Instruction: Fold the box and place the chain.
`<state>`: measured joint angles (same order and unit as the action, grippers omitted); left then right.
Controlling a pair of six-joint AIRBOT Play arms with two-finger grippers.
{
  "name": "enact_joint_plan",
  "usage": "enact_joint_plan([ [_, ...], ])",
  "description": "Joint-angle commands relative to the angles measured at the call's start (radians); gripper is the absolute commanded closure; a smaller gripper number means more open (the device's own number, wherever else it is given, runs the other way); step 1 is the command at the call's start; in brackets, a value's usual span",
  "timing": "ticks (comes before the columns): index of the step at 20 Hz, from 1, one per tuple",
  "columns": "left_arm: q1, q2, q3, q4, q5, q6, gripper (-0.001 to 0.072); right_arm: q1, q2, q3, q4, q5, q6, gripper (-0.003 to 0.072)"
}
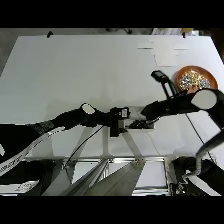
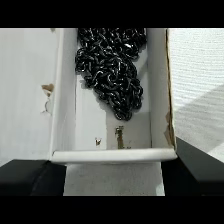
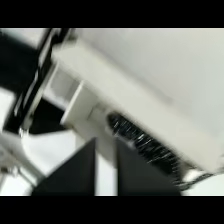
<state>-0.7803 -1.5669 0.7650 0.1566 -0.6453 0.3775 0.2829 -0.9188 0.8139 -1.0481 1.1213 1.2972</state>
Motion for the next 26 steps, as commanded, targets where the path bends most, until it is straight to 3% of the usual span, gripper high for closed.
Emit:
enact_joint_plan([
  [1, 0.0, 0.0, 0.0, 0.0, 0.0, 0.0, 0.0538, -0.143, -0.002, 0.1, -0.016, -0.016, -0.031, 0.0673],
  [8, 0.0, 0.0, 0.0, 0.0, 0.0, 0.0, 0.0538, -0.249, -0.113, 0.098, -0.312, -0.072, 0.067, 0.0649],
  [10, 0.0, 0.0, 0.0, 0.0, 0.0, 0.0, 0.0538, -0.249, -0.167, 0.098, -0.312, -0.081, 0.067, 0.0441],
  [11, 0.0, 0.0, 0.0, 0.0, 0.0, 0.0, 0.0538, -0.249, -0.192, 0.098, -0.312, -0.087, 0.067, 0.0422],
  [26, 0.0, 0.0, 0.0, 0.0, 0.0, 0.0, 0.0538, -0.249, -0.381, 0.028, -0.369, -0.151, 0.103, 0.0427],
])
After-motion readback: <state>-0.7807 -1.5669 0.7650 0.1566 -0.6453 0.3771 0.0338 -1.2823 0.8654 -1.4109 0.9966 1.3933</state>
